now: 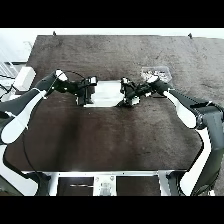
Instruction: Fold the box and place the chain.
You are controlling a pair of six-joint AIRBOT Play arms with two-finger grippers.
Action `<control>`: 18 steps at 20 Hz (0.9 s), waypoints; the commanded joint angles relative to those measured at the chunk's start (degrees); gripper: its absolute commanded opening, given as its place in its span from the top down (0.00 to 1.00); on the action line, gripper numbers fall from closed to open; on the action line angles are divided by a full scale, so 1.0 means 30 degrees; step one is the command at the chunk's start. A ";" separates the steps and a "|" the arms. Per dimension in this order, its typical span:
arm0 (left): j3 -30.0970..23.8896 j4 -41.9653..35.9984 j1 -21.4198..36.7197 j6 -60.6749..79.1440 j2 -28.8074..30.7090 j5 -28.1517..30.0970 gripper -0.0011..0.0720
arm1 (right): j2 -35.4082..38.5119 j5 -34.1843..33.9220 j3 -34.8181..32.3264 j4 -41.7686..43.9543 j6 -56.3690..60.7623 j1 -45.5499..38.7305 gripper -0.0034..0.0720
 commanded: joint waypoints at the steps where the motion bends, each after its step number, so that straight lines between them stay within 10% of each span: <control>1: 0.0015 -0.0131 -0.0015 0.0262 -0.0015 -0.0321 0.26 | 0.0000 0.0000 0.0007 0.0000 0.0000 0.0007 0.18; 18: -0.0022 -0.2084 -0.0015 0.1260 -0.0772 -0.0969 0.35 | 0.0000 0.0000 0.0007 0.0000 0.0000 0.0007 0.18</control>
